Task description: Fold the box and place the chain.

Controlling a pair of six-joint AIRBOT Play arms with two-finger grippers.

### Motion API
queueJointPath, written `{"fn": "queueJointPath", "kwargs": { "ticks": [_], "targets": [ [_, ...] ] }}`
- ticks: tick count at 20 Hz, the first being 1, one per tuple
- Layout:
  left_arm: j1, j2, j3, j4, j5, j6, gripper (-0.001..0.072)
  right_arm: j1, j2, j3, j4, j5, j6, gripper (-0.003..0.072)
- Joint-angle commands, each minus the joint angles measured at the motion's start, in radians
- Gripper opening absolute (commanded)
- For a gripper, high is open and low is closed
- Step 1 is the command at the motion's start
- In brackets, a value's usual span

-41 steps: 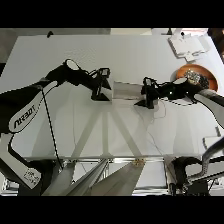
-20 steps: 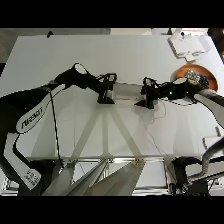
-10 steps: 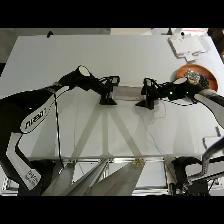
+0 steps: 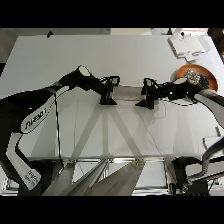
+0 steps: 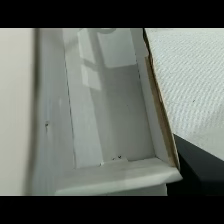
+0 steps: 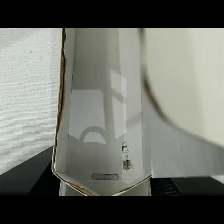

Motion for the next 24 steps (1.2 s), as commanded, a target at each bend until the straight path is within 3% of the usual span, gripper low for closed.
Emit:
{"fn": "queueJointPath", "kwargs": {
  "ticks": [1, 6, 7, 8, 15, 20, 21, 22, 23, 24],
  "targets": [
    [0.000, -0.001, 0.000, 0.001, 0.002, 0.000, 0.0151, 0.001, 0.000, 0.001, 0.010, -0.001, 0.000, 0.0410],
    [0.000, -0.001, 0.000, 0.001, 0.002, 0.000, 0.0151, 0.002, 0.001, 0.001, -0.001, 0.005, 0.034, 0.0413],
    [0.000, -0.001, 0.000, 0.001, 0.002, 0.000, 0.0151, 0.001, 0.002, 0.001, -0.001, -0.008, 0.034, 0.0484],
    [0.000, -0.001, 0.000, 0.001, 0.002, 0.000, 0.0151, -0.003, 0.004, 0.001, -0.002, -0.009, 0.031, 0.0720],
    [0.000, -0.001, 0.000, 0.001, 0.002, 0.000, 0.0151, -0.101, 0.108, 0.001, -0.162, 0.003, 0.045, 0.0705],
    [0.000, -0.001, 0.000, 0.001, 0.002, 0.000, 0.0151, -0.159, 0.235, 0.001, -0.256, 0.012, 0.182, 0.0691],
    [0.000, -0.001, 0.000, 0.001, 0.001, 0.000, 0.0151, -0.159, 0.260, 0.001, -0.252, 0.034, 0.208, 0.0590],
    [0.000, -0.001, 0.000, 0.000, 0.002, 0.000, 0.0151, -0.154, 0.280, 0.001, -0.232, 0.077, 0.212, 0.0383],
    [0.000, -0.001, 0.000, 0.000, 0.002, 0.000, 0.0151, -0.148, 0.297, 0.001, -0.196, 0.142, 0.212, 0.0009],
    [0.000, -0.001, 0.000, 0.000, 0.002, 0.000, 0.0151, -0.141, 0.306, 0.001, -0.150, 0.178, 0.218, 0.0010]
  ]
}}
